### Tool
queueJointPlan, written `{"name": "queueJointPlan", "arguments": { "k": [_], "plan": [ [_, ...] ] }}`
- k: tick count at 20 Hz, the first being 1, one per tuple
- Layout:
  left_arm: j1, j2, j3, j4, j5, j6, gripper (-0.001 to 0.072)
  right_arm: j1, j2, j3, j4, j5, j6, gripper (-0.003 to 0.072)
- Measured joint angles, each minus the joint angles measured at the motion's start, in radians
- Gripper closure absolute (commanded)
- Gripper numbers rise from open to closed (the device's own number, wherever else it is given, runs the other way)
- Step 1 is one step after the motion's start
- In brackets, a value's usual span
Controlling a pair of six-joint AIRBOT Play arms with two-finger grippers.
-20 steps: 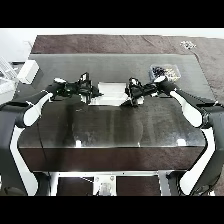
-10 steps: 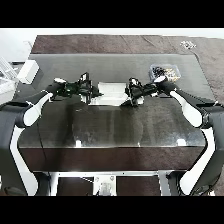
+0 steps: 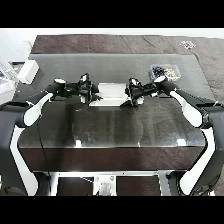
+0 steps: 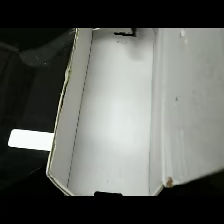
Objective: Fold the box and place the chain.
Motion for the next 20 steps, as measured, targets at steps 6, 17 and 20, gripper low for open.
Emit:
{"name": "queueJointPlan", "arguments": {
  "k": [6,17,20],
  "plan": [
    [0.002,0.013,0.0,-0.011,-0.037,0.002,0.0315,0.0,0.0,0.0,0.0,-0.001,0.0,0.0104],
    [0.11,0.121,0.026,-0.097,-0.245,0.003,0.0691,0.0,0.0,0.0,0.002,-0.003,0.0,0.0103],
    [0.123,0.174,0.025,-0.112,-0.315,0.003,0.0695,0.0,0.0,0.0,0.002,-0.003,0.0,0.0104]
  ]
}}
